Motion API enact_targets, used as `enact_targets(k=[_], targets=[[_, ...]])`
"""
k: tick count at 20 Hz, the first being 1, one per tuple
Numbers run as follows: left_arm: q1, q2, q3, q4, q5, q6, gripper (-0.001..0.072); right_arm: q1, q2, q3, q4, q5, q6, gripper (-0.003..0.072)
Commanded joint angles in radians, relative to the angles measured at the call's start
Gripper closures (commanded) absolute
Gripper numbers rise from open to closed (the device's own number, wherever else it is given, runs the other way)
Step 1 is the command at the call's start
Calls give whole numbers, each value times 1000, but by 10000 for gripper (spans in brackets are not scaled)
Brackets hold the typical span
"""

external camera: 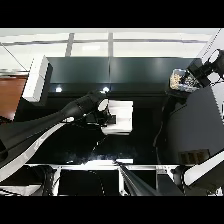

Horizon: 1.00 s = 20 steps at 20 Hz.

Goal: Fold the box and place the chain.

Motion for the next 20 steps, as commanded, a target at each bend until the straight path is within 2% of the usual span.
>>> enact_targets(k=[1,2,3,4,5,6,11,16,20], targets=[[3,0,0,0,2,0,677,0,-8,1,-2,-19,-97,-10],[5,0,0,0,2,0,678,0,-8,1,-1,-20,-119,151],[6,0,0,0,2,0,678,0,-8,1,0,-18,-137,223],[6,0,0,1,2,0,677,0,-8,1,3,-16,-155,365],[6,0,0,1,2,0,677,-1,-7,2,7,-6,-182,581],[6,0,0,0,1,0,678,-1,-6,3,8,5,-207,676],[6,0,0,0,1,0,678,-13,72,8,10,13,-335,669],[6,0,0,0,0,0,678,-37,261,8,110,14,-555,671],[6,0,0,0,1,0,678,-37,436,8,183,-7,-650,673]])
